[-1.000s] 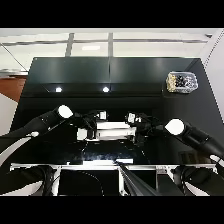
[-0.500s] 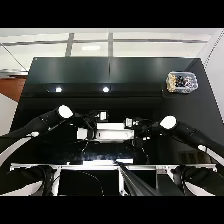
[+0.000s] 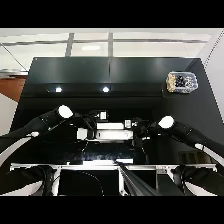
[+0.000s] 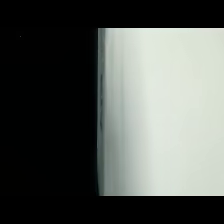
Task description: Fold the box and place the chain.
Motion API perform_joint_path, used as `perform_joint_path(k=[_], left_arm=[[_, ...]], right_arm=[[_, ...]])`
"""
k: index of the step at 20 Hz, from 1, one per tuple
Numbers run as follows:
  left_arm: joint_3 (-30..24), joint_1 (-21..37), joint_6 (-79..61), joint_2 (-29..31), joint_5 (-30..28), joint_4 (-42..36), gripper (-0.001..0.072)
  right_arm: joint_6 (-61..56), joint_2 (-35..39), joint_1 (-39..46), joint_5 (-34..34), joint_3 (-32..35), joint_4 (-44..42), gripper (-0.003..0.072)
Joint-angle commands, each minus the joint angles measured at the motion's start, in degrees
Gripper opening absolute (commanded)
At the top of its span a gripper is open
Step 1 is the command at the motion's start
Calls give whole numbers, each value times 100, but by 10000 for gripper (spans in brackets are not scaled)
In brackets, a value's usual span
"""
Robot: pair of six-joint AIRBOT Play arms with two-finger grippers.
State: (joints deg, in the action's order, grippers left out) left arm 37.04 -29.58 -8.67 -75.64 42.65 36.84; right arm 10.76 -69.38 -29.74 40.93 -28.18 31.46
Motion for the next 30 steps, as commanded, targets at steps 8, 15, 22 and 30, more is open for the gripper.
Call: perform_joint_path(k=[8,15,22,30], left_arm=[[-2,-2,-4,0,-22,2,34],[-2,-2,-4,0,-26,20,34],[2,72,166,372,-24,227,570],[2,1054,3501,1891,1672,1657,649]], right_arm=[[-190,-20,-109,-269,0,70,703],[-190,-20,-109,-262,0,94,484],[-192,-20,-109,-262,0,98,484],[-195,-20,-109,-262,0,98,484]])
